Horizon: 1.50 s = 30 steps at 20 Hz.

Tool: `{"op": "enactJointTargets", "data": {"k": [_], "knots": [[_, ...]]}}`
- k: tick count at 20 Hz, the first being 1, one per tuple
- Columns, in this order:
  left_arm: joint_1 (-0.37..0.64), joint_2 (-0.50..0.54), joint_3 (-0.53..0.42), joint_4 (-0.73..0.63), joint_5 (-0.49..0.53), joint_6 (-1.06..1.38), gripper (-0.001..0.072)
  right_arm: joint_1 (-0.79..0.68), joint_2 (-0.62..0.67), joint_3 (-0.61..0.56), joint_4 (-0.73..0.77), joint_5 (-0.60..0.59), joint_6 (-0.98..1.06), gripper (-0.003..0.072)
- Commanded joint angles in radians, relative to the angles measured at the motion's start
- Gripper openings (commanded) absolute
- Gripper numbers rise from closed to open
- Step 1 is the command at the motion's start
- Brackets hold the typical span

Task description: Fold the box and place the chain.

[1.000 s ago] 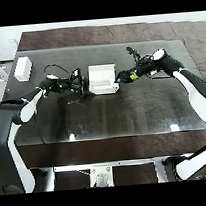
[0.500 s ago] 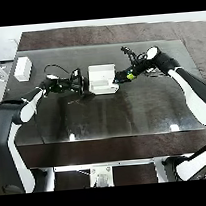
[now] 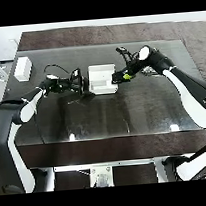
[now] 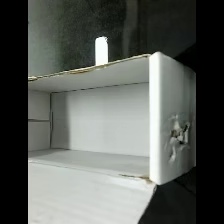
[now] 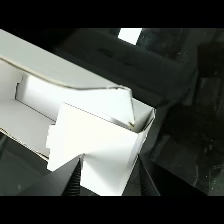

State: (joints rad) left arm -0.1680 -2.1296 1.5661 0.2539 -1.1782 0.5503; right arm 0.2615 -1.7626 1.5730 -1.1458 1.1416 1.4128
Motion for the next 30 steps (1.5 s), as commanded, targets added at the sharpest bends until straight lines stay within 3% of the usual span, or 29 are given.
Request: {"op": "enactJointTargets", "data": {"k": [1, 16, 23, 30], "knots": [[0.0, 0.0, 0.0, 0.0, 0.0, 0.0, 0.0484, 0.026, -0.003, 0.01, -0.05, -0.001, 0.059, 0.0436], [0.0, 0.0, 0.0, 0.0, 0.0, 0.0, 0.0484, 0.1, -0.065, 0.066, -0.225, 0.002, 0.289, 0.0436], [0.0, 0.0, 0.0, 0.0, 0.0, 0.0, 0.0484, 0.125, -0.069, 0.098, -0.344, -0.005, 0.341, 0.0436], [0.0, 0.0, 0.0, 0.0, 0.0, 0.0, 0.0484, 0.133, -0.109, 0.137, -0.362, 0.018, 0.342, 0.0434]]}}
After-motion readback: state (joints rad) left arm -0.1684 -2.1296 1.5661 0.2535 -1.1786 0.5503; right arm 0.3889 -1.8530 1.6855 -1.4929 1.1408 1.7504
